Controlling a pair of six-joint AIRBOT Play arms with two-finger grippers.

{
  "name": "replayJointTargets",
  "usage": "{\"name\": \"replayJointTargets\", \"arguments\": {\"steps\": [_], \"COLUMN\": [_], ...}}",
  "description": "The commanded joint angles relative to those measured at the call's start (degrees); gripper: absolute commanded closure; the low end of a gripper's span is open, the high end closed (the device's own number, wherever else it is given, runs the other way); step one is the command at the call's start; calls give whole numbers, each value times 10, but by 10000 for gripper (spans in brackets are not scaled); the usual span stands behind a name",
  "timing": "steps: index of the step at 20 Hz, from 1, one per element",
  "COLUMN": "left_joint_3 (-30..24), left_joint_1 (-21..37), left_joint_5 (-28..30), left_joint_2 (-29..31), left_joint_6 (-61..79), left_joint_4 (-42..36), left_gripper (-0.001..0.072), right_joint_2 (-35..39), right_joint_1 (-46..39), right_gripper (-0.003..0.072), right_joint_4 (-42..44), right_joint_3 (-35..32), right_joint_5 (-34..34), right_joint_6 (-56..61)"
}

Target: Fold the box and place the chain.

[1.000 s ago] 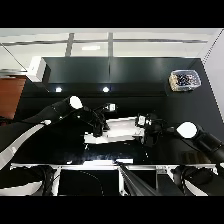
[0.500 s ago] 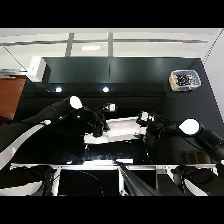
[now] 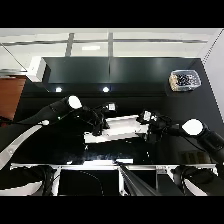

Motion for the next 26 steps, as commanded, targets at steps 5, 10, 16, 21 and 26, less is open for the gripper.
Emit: {"name": "replayJointTargets", "arguments": {"steps": [5,10,16,21,26], "left_joint_3": [0,0,0,0,0], "left_joint_1": [-2,-1,-1,-1,-1], "left_joint_5": [0,0,0,-9,-12], "left_joint_2": [4,7,7,7,7], "left_joint_6": [33,33,32,30,30], "left_joint_4": [2,3,2,2,2], "left_gripper": [687,687,685,685,685], "right_joint_2": [-15,-41,-64,-71,-80], "right_joint_1": [0,0,37,37,37], "right_gripper": [-17,-17,-17,-17,-17], "right_joint_4": [64,113,85,68,68], "right_joint_3": [-1,-1,-19,-26,-26], "right_joint_5": [-21,11,40,11,5], "right_joint_6": [-84,-121,-122,-123,-153]}}
